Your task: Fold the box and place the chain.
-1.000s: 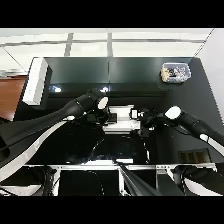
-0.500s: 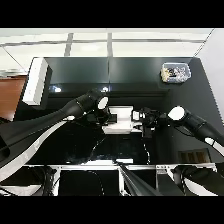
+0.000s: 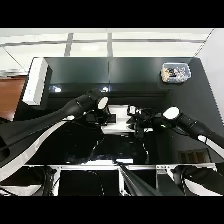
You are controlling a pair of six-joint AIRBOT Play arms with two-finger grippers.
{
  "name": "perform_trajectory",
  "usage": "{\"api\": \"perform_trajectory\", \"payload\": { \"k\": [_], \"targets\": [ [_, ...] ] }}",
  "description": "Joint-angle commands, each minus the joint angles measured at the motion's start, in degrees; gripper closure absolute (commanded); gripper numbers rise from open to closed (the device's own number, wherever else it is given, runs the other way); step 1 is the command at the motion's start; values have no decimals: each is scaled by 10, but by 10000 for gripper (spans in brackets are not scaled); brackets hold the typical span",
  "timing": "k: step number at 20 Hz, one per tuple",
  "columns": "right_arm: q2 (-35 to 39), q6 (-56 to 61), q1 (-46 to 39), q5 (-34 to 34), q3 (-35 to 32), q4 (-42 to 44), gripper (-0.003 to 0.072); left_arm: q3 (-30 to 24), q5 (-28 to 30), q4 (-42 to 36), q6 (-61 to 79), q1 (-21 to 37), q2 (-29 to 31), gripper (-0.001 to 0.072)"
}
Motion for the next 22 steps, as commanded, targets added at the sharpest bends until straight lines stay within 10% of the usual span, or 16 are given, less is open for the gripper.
{"api": "perform_trajectory", "payload": {
  "k": [1,7,11,22],
  "targets": [
    [14,148,-10,23,3,-36,672,0,3,2,0,0,0,685],
    [136,684,-222,256,90,-275,672,0,1,2,0,0,0,685],
    [133,837,-398,181,27,-289,673,0,2,2,0,0,0,685],
    [-94,589,-242,236,-11,35,671,0,1,2,0,4,0,685]
  ]
}}
